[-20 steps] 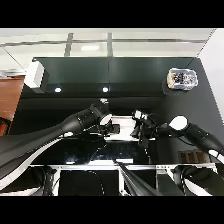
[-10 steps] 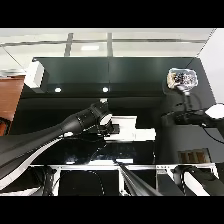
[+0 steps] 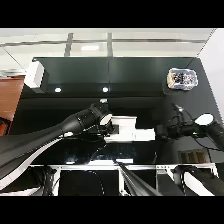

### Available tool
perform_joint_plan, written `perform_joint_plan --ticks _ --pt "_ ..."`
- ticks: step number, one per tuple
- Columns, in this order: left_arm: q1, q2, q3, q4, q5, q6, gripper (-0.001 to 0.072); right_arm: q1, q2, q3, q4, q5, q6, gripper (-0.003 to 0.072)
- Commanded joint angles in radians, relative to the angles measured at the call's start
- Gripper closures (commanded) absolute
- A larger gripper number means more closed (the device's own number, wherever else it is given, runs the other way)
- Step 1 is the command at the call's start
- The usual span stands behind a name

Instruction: Fold the box and place the chain.

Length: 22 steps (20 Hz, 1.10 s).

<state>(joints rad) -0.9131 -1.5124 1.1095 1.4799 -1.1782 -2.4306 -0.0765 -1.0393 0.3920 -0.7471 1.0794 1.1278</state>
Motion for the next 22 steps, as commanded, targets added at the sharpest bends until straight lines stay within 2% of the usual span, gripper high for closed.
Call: perform_joint_plan --ticks 1,3,4,5,6,7,17,18,19,22 --pt "0.0 0.001 0.001 0.0 0.0 -0.001 0.0682 0.109 -0.025 -0.013 0.272 -0.029 -0.166 0.0673" --pt "0.0 0.001 0.001 0.0 0.0 -0.001 0.0682 0.118 -0.024 0.006 0.375 -0.006 -0.233 0.067" --pt "0.0 0.001 0.001 0.0 0.0 -0.001 0.0681 0.116 -0.024 0.027 0.373 0.018 -0.236 0.0584" --pt "0.0 0.001 0.001 0.0 0.0 -0.001 0.0682 0.114 -0.024 0.048 0.361 0.046 -0.235 0.0407" --pt "0.0 0.001 0.001 0.0 0.0 -0.001 0.0682 0.114 -0.024 0.068 0.343 0.071 -0.233 0.0177" --pt "0.0 0.001 0.001 0.0 -0.001 -0.001 0.0682 0.114 -0.024 0.08 0.33 0.096 -0.227 0.0043" --pt "0.0 0.001 0.001 0.0 0.0 -0.001 0.0682 0.169 -0.024 0.081 0.229 0.109 -0.155 0.0067" --pt "0.0 0.001 0.001 0.0 0.0 -0.001 0.0682 0.174 -0.024 0.082 0.225 0.108 -0.155 0.0146" --pt "0.0 0.001 0.001 0.0 -0.001 -0.001 0.0682 0.179 -0.024 0.082 0.221 0.105 -0.155 0.019" --pt "0.0 0.001 0.001 0.0 0.0 -0.001 0.0682 0.221 -0.024 0.082 0.219 0.069 -0.141 0.0197"
